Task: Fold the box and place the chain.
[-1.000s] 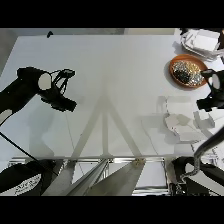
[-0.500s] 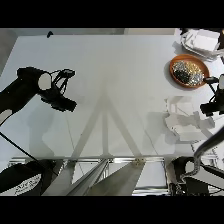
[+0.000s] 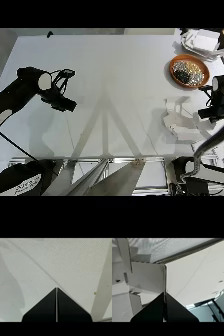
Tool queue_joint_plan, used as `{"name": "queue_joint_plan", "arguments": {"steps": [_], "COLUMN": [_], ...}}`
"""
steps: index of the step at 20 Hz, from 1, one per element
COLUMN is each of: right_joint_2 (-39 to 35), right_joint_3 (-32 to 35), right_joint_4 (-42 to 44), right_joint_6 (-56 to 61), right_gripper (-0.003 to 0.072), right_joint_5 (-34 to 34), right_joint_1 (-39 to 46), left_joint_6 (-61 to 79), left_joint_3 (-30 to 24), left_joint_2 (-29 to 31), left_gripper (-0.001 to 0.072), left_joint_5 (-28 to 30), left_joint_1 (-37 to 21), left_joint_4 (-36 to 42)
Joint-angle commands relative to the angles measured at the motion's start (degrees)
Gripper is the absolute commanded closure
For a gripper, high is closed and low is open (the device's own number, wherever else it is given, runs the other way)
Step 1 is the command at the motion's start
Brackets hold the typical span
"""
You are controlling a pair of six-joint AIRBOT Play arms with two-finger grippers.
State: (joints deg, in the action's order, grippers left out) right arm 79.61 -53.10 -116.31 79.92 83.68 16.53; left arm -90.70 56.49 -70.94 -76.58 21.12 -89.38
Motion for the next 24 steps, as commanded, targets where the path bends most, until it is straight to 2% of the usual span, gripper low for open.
{"name": "queue_joint_plan", "arguments": {"steps": [1,6,10,13,17,21,24], "right_joint_2": [0.26,-7.15,-15.63,-21.40,-22.82,-22.82,-22.82], "right_joint_3": [0.00,0.00,0.02,1.42,5.35,12.52,15.12], "right_joint_4": [3.26,22.45,35.91,44.89,45.66,45.35,40.35], "right_joint_6": [-1.16,-5.16,-5.46,-4.68,1.77,10.01,19.26], "right_gripper": [0.0675,0.0677,0.0677,0.0677,0.0677,0.0677,0.0677], "right_joint_5": [1.73,-1.36,-4.44,-9.99,-14.97,-26.80,-33.44], "right_joint_1": [0.00,-2.36,-8.28,-15.06,-25.97,-37.92,-45.27], "left_joint_6": [0.02,0.02,0.02,0.02,0.02,0.02,0.02], "left_joint_3": [0.00,0.00,0.00,0.00,0.00,0.00,0.00], "left_joint_2": [-0.04,-0.04,-0.04,-0.04,-0.04,-0.04,-0.04], "left_gripper": [0.0700,0.0700,0.0700,0.0700,0.0700,0.0700,0.0700], "left_joint_5": [0.00,0.02,0.00,0.00,0.02,0.02,0.00], "left_joint_1": [0.04,0.02,0.02,0.02,0.02,0.02,0.02], "left_joint_4": [0.00,-0.02,0.00,0.00,0.00,0.00,0.00]}}
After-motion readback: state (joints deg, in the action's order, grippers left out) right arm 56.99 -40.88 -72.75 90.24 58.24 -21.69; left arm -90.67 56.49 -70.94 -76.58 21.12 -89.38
